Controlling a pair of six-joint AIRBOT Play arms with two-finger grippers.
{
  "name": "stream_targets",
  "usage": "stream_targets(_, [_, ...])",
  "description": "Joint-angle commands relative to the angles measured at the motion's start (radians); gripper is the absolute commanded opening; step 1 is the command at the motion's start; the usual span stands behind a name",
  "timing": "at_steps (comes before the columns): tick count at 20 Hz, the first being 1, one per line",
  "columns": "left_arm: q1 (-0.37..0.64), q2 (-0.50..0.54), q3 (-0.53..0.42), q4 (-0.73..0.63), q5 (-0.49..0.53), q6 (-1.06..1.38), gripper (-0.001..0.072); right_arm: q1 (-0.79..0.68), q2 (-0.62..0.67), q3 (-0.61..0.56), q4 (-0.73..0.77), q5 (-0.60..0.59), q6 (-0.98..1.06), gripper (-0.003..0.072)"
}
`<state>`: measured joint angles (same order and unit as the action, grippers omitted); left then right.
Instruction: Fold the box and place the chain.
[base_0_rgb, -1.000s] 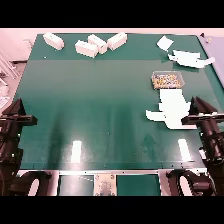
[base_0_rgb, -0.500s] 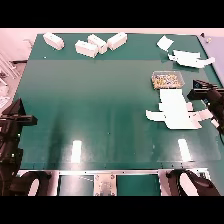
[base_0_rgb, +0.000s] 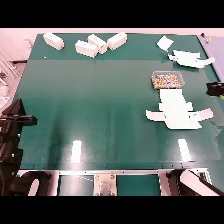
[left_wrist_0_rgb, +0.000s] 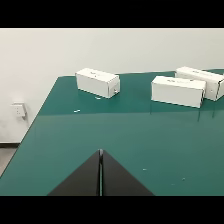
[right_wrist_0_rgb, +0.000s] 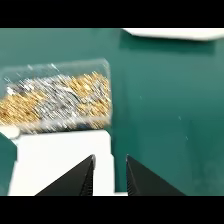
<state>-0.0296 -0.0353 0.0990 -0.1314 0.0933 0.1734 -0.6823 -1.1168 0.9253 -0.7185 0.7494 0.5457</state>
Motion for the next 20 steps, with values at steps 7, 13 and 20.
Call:
stream_targets(7, [0.000,0.000,0.000,0.000,0.000,0.000,0.0023,-0.256,-0.563,0.594,-0.331,0.797,0.248,0.0427])
stream_targets(13, [0.000,0.000,0.000,0.000,0.000,0.000,0.0022,-0.254,-0.657,0.701,-0.379,0.832,0.229,0.0454])
stream_targets(20, [0.000,0.000,0.000,0.000,0.000,0.000,0.0022,-0.250,-0.735,0.711,-0.363,0.883,0.229,0.0473])
